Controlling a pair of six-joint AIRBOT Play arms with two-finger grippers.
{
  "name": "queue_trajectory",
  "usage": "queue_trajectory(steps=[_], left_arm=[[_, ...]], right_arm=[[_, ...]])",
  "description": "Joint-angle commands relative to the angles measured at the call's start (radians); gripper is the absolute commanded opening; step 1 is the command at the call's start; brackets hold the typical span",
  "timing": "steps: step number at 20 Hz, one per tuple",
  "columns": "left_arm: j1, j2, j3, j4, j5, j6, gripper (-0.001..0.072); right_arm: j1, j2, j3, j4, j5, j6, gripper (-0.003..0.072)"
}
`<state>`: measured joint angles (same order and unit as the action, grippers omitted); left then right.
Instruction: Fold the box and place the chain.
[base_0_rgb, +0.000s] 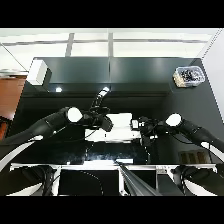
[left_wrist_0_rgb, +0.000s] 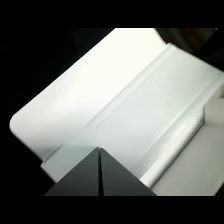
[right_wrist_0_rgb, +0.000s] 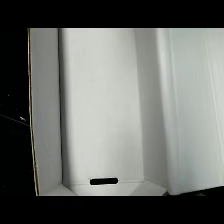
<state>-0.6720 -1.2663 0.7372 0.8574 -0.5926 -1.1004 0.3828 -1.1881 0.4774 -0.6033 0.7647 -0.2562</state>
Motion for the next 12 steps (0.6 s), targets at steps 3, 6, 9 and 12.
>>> queue_trajectory(steps=[3,6,9,12], left_arm=[[0.081,0.232,0.001,0.380,-0.106,-0.220,0.0027],[0.166,0.352,-0.002,0.425,-0.225,-0.212,0.0029],[0.211,0.399,-0.055,0.329,-0.297,-0.070,0.0030],[0.193,0.352,-0.144,0.116,-0.371,0.323,0.0040]], right_arm=[[0.000,0.000,0.000,0.001,-0.006,0.002,0.0526],[0.000,0.000,0.000,0.002,-0.006,0.002,0.0526],[0.000,0.000,0.000,0.002,-0.006,0.002,0.0526],[0.000,0.000,0.000,0.009,-0.005,0.002,0.0526]])
